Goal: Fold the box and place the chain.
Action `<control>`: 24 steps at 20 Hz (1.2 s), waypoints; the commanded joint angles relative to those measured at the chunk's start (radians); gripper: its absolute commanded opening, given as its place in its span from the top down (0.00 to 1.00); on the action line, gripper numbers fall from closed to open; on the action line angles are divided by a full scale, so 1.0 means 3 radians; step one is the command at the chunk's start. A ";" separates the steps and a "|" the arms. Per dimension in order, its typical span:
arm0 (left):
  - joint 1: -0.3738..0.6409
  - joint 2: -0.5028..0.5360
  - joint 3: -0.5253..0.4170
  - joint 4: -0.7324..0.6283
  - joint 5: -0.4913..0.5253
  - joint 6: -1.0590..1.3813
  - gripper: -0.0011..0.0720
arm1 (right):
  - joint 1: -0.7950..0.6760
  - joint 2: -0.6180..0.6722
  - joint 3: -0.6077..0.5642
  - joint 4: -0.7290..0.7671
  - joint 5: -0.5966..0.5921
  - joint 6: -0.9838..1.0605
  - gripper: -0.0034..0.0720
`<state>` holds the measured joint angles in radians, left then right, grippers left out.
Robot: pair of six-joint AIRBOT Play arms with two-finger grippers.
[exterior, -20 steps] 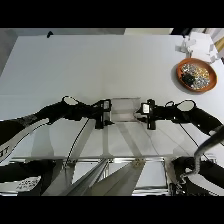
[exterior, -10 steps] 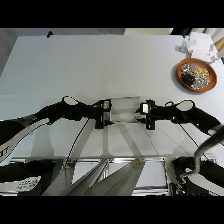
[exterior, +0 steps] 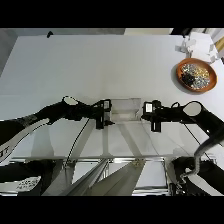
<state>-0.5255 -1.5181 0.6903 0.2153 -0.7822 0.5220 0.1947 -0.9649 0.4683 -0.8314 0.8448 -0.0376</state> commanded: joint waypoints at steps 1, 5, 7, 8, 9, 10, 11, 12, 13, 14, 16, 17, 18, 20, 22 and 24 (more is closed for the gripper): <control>0.0000 0.0000 0.0000 0.0009 0.0001 0.0004 0.70 | -0.0145 0.0366 0.0000 -0.0463 0.0029 0.1541 0.93; 0.0000 0.0000 0.0000 0.0009 0.0001 0.0004 0.70 | -0.0679 0.0552 0.0001 -0.0670 -0.0113 0.2668 0.93; 0.0000 0.0000 0.0000 0.0009 0.0001 0.0004 0.70 | -0.0857 0.0538 0.0000 -0.0968 -0.0233 0.3381 0.93; 0.0000 0.0000 0.0000 0.0008 0.0001 0.0004 0.70 | -0.0863 0.0510 0.0000 -0.1139 -0.0249 0.3601 0.93; 0.0000 0.0000 0.0000 0.0009 0.0003 0.0004 0.70 | -0.0863 0.0454 0.0000 -0.1217 -0.0239 0.3696 0.93; 0.0000 0.0000 0.0000 0.0009 0.0001 0.0004 0.70 | -0.0863 0.0364 0.0000 -0.1195 -0.0211 0.3731 0.93; 0.0000 0.0000 0.0000 0.0008 0.0001 0.0004 0.70 | -0.0860 0.0267 0.0000 -0.1072 -0.0183 0.3732 0.94; 0.0000 0.0000 0.0000 0.0008 0.0003 0.0004 0.70 | -0.0861 0.0165 0.0000 -0.0879 -0.0154 0.3707 0.94; 0.0000 0.0000 0.0000 0.0009 0.0001 0.0004 0.70 | -0.0860 0.0081 0.0000 -0.0746 -0.0150 0.3666 0.94; 0.0000 0.0000 0.0000 0.0009 0.0001 0.0004 0.70 | -0.0860 0.0001 0.0000 -0.0661 -0.0150 0.3618 0.94; 0.0000 0.0000 0.0000 0.0009 0.0001 0.0004 0.70 | -0.0860 -0.0174 0.0000 -0.0577 -0.0144 0.3596 0.94; 0.0000 0.0000 0.0000 0.0009 0.0001 0.0004 0.70 | -0.0860 -0.0262 0.0000 -0.0490 -0.0131 0.3571 0.94; 0.0000 0.0000 0.0000 0.0009 0.0001 0.0004 0.70 | -0.0860 -0.0347 0.0000 -0.0317 -0.0089 0.3465 0.94; 0.0000 0.0000 0.0000 0.0009 0.0001 0.0004 0.70 | -0.0796 -0.0465 0.0000 -0.0010 0.0017 0.3250 0.94; 0.0000 0.0000 0.0000 0.0009 0.0001 0.0004 0.70 | -0.0660 -0.0535 0.0000 0.0013 0.0009 0.3237 0.94; 0.0000 0.0000 0.0000 0.0009 0.0001 0.0004 0.70 | -0.0587 -0.0636 0.0000 0.0083 0.0019 0.3236 0.94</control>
